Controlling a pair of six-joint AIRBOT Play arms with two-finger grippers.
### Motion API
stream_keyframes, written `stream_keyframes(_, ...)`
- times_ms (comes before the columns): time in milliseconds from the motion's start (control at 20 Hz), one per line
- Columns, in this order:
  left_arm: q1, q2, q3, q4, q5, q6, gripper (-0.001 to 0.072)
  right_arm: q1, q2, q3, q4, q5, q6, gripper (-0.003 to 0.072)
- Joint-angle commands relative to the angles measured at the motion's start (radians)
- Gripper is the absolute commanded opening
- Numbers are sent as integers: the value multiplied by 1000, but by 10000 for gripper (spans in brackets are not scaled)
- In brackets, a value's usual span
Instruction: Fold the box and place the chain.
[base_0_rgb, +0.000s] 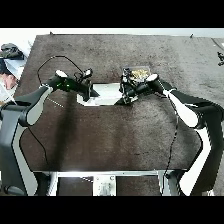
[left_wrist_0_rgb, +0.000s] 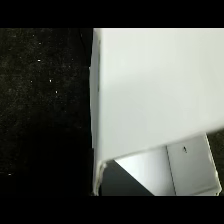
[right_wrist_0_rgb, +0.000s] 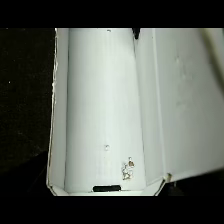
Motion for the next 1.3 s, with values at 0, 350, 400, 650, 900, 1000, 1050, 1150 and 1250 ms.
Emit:
stream_keyframes(0, 0, 0, 0, 0, 0, 0, 13, 1, -3, 1, 4, -10, -4, 583)
stream_keyframes(350, 0, 0, 0, 0, 0, 0, 13, 1, -4, 1, 4, -15, -14, 585)
stream_keyframes(400, 0, 0, 0, 0, 0, 0, 13, 1, -5, 1, 3, -14, -14, 585)
stream_keyframes(650, 0, 0, 0, 0, 0, 0, 12, 1, -7, 1, 3, -18, -14, 584)
stream_keyframes(900, 0, 0, 0, 0, 0, 0, 13, 1, -7, 1, -5, -23, -14, 535)
stream_keyframes(1000, 0, 0, 0, 0, 0, 0, 13, 1, -7, 1, -13, -23, -14, 536)
stream_keyframes(1050, 0, 0, 0, 0, 0, 0, 13, 1, -7, 1, -23, -23, -14, 535)
stream_keyframes(1150, 0, 0, 0, 0, 0, 0, 13, 1, -7, 1, -22, -34, -14, 534)
stream_keyframes(1250, 0, 0, 0, 0, 0, 0, 13, 1, -7, 1, -11, -33, -14, 535)
